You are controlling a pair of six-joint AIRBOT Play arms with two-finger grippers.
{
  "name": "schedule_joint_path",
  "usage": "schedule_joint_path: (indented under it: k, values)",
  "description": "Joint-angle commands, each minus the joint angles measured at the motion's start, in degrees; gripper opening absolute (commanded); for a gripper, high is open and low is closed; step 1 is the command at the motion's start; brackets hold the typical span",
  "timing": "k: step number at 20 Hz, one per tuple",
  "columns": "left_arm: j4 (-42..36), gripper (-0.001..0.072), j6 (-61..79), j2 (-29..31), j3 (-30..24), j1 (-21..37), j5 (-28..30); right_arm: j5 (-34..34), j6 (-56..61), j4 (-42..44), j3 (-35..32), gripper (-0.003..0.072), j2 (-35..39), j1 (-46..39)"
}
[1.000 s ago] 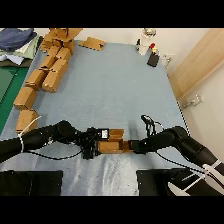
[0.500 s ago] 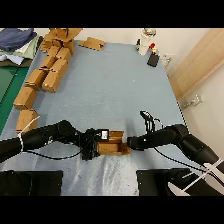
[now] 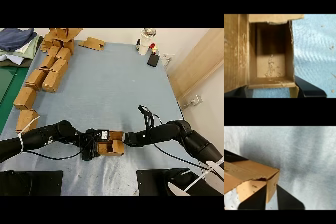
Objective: Fold the box.
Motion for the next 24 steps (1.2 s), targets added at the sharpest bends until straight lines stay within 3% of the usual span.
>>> schedule_joint_path:
  k: [1,7,13,16,19,24]
  values:
    - [0.0,0.0512,0.0,0.0,0.1,0.0,0.0,-1.7,-0.1,0.6,0.6,0.0416,0.0,0.1]
    - [0.0,0.0512,0.0,0.0,0.1,0.0,0.0,-2.6,3.7,1.5,0.6,0.0415,-0.3,1.0]
    - [0.0,0.0512,0.0,0.0,0.1,0.0,0.0,1.2,20.3,-7.6,1.5,0.0403,-4.5,12.5]
    - [0.0,0.0512,0.0,0.0,0.1,0.0,0.0,0.4,31.7,-17.9,5.4,0.0401,-8.3,18.3]
    - [0.0,0.0512,0.0,0.0,0.1,0.0,0.0,-4.3,39.5,-22.8,10.6,0.0401,-13.4,22.4]
    - [0.0,0.0512,0.0,0.0,0.1,0.0,0.0,-7.7,44.6,-24.4,17.6,0.0402,-22.1,25.9]
